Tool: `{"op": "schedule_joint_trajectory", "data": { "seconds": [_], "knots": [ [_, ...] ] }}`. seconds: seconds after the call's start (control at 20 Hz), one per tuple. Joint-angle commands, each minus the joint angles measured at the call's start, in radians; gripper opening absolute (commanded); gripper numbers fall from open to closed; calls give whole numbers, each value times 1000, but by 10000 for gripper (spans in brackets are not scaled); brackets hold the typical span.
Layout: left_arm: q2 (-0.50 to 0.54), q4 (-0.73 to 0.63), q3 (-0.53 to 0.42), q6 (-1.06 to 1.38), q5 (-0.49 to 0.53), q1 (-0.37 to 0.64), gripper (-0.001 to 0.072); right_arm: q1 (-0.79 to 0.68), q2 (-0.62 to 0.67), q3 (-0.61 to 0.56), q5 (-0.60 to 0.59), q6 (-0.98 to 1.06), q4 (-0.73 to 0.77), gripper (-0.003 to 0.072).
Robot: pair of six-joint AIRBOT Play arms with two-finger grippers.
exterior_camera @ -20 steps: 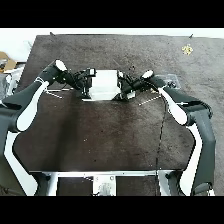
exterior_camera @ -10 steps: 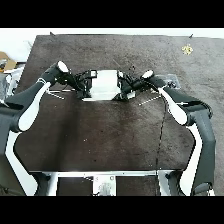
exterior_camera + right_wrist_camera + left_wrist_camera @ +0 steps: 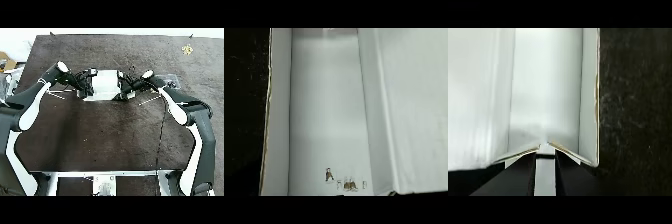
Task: Fold the box and place the chain.
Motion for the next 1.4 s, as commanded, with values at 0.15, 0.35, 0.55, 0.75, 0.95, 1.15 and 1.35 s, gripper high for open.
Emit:
{"op": "schedule_joint_trajectory", "data": {
  "seconds": [0.15, 0.35, 0.55, 0.75, 0.95, 1.15, 1.35],
  "knots": [
    [-24, -132, -2, 82, -2, -1, 132, 1, 0, 0, 0, 0, 0, 456],
    [-24, -133, -2, 82, -3, -1, 134, 1, 0, 0, 0, 0, 0, 456],
    [-24, -126, -2, 72, 0, -1, 508, 1, 0, 0, 0, 0, 0, 457],
    [-24, -108, -2, 55, 0, 0, 720, 1, 0, 0, 0, 0, 0, 456],
    [-24, -100, -2, 52, 1, 0, 712, 1, 0, 0, 0, 0, 0, 457],
    [-21, -96, 7, -22, 11, 14, 391, 1, 0, 0, 0, 0, 0, 456],
    [-12, -95, 76, -132, -169, 62, 40, 1, 0, 0, 0, 0, 0, 457]
  ]
}}
